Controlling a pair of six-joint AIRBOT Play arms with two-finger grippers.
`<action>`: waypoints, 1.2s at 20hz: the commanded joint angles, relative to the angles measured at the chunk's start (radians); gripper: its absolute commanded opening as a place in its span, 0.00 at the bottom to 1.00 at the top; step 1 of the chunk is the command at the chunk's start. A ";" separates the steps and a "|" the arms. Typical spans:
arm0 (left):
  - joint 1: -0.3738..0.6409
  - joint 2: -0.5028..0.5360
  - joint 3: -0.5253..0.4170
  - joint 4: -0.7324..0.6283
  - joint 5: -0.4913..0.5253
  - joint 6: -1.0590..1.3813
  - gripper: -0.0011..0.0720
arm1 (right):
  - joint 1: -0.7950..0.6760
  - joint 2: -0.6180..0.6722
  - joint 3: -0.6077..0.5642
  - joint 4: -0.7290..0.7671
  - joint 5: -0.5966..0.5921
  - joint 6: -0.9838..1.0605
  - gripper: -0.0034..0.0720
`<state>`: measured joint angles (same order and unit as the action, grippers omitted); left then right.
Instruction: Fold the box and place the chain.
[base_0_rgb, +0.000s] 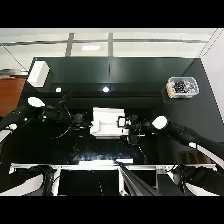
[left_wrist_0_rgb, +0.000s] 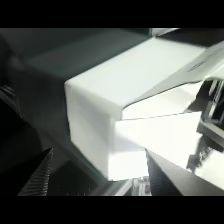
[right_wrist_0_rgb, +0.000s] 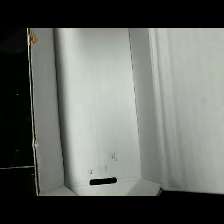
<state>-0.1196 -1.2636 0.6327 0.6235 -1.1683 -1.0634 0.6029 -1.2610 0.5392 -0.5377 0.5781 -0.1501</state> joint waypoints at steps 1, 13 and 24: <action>-0.100 0.054 0.001 0.029 0.121 -0.106 0.96 | 0.000 0.000 0.000 0.000 0.000 0.000 0.75; -0.328 0.056 0.002 0.222 0.269 -0.365 0.95 | 0.000 0.000 0.000 0.000 0.000 0.000 0.75; -0.389 0.044 0.034 0.417 0.340 -0.570 0.95 | 0.000 0.000 0.000 -0.002 0.000 0.000 0.75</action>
